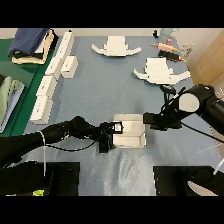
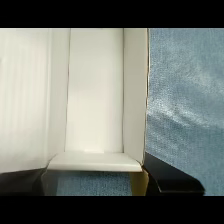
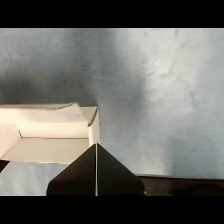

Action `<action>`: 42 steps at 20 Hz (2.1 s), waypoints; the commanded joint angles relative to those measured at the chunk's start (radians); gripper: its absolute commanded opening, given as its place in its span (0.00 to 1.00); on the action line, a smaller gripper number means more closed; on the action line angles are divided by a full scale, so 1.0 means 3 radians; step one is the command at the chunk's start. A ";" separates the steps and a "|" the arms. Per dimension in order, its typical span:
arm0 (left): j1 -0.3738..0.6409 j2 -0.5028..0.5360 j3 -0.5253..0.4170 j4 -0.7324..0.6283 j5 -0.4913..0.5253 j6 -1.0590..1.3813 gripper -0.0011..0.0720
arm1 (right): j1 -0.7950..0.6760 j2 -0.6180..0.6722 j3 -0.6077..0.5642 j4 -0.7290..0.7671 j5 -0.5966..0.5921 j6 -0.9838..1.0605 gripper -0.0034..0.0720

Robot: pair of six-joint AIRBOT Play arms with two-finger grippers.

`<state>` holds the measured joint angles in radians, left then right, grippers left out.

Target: Fold the box.

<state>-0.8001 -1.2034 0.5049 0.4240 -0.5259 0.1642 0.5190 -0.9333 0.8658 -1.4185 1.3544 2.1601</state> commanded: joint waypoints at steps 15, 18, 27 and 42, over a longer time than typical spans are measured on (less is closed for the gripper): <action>-0.0001 0.0000 0.0000 0.0000 0.0000 0.0000 0.57 | -0.1933 -0.1886 0.0013 0.3240 0.0310 -0.2962 0.04; 0.0000 0.0000 0.0000 0.0000 0.0000 0.0000 0.57 | -0.1929 -0.1981 0.0011 0.3293 0.0538 -0.3099 0.04; -0.0001 0.0000 0.0000 0.0000 0.0000 0.0000 0.57 | -0.1044 -0.1967 0.0011 0.2806 0.0651 -0.3806 0.05; -0.0001 0.0000 0.0000 0.0000 0.0000 0.0000 0.57 | -0.0038 -0.0370 -0.0264 0.1681 -0.0856 -0.4175 0.05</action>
<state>-0.8001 -1.2034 0.5049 0.4236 -0.5259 0.1638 0.4236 -1.1355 0.8265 -0.8349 1.2114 0.9127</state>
